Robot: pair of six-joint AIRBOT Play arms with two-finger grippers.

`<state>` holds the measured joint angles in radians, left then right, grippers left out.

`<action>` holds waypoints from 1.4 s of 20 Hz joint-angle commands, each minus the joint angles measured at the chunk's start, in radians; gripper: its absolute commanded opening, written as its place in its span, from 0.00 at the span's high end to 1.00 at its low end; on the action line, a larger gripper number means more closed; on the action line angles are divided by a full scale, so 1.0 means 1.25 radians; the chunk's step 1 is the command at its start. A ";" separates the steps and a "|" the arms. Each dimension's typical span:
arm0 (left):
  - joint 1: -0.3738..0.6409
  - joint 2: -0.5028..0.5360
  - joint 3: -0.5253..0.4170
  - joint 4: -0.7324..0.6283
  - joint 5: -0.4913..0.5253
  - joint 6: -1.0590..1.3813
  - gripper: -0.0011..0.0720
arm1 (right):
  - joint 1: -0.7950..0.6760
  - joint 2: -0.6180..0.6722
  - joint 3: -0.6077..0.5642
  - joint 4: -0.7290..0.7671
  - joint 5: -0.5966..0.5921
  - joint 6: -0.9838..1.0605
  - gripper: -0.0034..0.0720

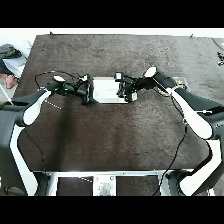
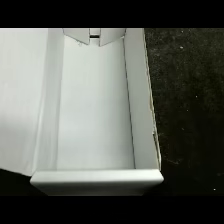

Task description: Fold the box and place the chain.

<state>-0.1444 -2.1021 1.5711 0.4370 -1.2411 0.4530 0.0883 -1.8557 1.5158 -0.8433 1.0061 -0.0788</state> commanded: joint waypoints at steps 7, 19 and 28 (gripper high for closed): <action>0.000 0.000 0.000 0.000 0.000 0.000 0.43 | 0.015 -0.022 0.000 0.035 -0.004 -0.028 0.73; 0.000 0.000 0.000 -0.001 0.000 0.000 0.43 | 0.015 -0.026 0.000 0.029 -0.028 -0.045 0.24; 0.000 0.000 0.000 0.000 0.000 0.000 0.43 | -0.013 0.073 0.001 -0.197 0.029 0.236 0.97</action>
